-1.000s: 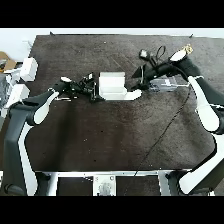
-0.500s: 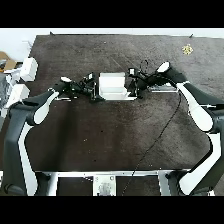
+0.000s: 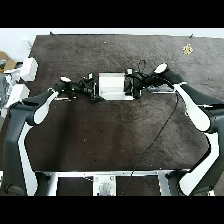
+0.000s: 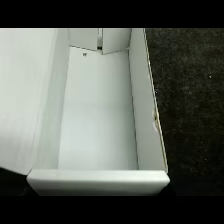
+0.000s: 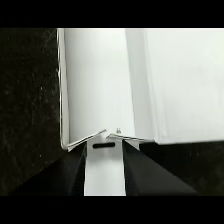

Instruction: Fold the box and place the chain.

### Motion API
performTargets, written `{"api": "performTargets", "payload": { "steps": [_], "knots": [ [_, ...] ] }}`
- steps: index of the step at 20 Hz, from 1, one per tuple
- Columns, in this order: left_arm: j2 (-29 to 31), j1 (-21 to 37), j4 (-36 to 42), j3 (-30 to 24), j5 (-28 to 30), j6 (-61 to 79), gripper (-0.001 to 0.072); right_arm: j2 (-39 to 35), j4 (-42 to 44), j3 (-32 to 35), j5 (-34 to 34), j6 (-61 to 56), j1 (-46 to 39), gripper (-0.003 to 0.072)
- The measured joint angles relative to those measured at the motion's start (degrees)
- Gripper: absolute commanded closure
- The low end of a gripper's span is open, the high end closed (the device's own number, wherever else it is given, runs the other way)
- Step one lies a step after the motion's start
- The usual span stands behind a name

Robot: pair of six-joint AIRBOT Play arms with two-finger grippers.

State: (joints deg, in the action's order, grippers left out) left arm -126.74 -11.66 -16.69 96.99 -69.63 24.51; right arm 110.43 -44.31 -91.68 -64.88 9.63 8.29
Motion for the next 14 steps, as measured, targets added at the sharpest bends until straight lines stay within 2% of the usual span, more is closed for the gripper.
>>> {"api": "performTargets", "payload": {
  "steps": [3,4,13,14],
  "knots": [
    [0.0,0.1,-0.1,0.0,0.0,0.1,0.0483,1.1,1.4,0.0,0.5,0.8,1.0,0.0427],
    [0.0,0.0,-0.1,0.0,0.0,0.1,0.0483,1.5,1.9,0.0,0.7,0.9,1.3,0.0401],
    [0.0,0.0,0.0,0.0,0.0,-0.1,0.0483,2.6,3.8,0.0,2.2,2.2,1.8,0.04],
    [0.0,0.0,0.0,0.0,0.0,-0.1,0.0483,2.6,4.0,0.0,2.2,2.4,1.8,0.0314]
  ]
}}
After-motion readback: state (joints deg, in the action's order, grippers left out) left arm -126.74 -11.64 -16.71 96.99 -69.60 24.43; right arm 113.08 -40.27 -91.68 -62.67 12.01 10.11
